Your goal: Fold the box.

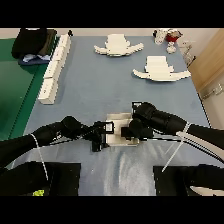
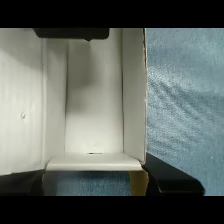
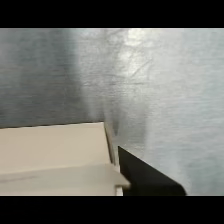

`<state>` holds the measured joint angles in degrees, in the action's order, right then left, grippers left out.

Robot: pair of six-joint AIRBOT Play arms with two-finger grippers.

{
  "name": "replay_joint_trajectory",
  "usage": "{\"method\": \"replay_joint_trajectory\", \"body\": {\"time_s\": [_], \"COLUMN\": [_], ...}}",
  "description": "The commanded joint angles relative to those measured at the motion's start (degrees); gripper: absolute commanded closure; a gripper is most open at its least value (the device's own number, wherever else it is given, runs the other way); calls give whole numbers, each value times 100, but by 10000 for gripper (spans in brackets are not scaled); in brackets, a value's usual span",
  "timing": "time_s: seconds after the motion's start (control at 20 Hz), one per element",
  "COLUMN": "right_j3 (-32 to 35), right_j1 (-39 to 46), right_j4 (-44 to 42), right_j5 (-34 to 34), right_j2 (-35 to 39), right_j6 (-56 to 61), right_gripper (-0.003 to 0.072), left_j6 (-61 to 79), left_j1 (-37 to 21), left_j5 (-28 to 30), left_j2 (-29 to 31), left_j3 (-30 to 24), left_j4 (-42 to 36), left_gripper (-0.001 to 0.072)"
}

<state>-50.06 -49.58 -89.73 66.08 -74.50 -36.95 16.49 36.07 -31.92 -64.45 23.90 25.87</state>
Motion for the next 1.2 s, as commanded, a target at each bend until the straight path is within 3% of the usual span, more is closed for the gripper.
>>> {"method": "replay_joint_trajectory", "body": {"time_s": [0.0, 0.3, 0.35, 0.4, 0.45, 0.55, 0.75, 0.9, 1.0, 1.15], "right_j3": [-94, -654, -678, -675, -675, -608, -439, -446, -525, -647], "right_j1": [9, 35, 103, 284, 544, 1320, 3082, 4079, 4419, 4485], "right_j4": [7, 640, 859, 1106, 1224, 1075, -839, -3871, -5445, -5919], "right_j5": [334, 1054, 1204, 1423, 1572, 1386, 260, -264, 168, 1394], "right_j2": [142, 973, 1126, 1228, 1241, 1123, 293, -450, -909, -1366], "right_j6": [2, -15, -20, -79, -273, -1034, -3077, -5307, -6627, -7659], "right_gripper": [259, 263, 367, 589, 673, 682, 683, 683, 683, 683], "left_j6": [-4, -4, -4, -2, -2, -4, -4, -4, -4, -2], "left_j1": [0, 0, 0, 0, 0, 0, 0, 0, 0, 0], "left_j5": [0, 0, 0, 0, 0, 0, 0, 0, 0, 0], "left_j2": [0, 0, 0, 0, 0, 0, 0, 0, 0, 0], "left_j3": [2, 2, 2, 2, 2, 2, 2, 2, 2, 2], "left_j4": [0, 0, 0, 0, 0, 0, 0, 0, 0, 0], "left_gripper": [254, 255, 254, 254, 254, 254, 254, 254, 254, 254]}}
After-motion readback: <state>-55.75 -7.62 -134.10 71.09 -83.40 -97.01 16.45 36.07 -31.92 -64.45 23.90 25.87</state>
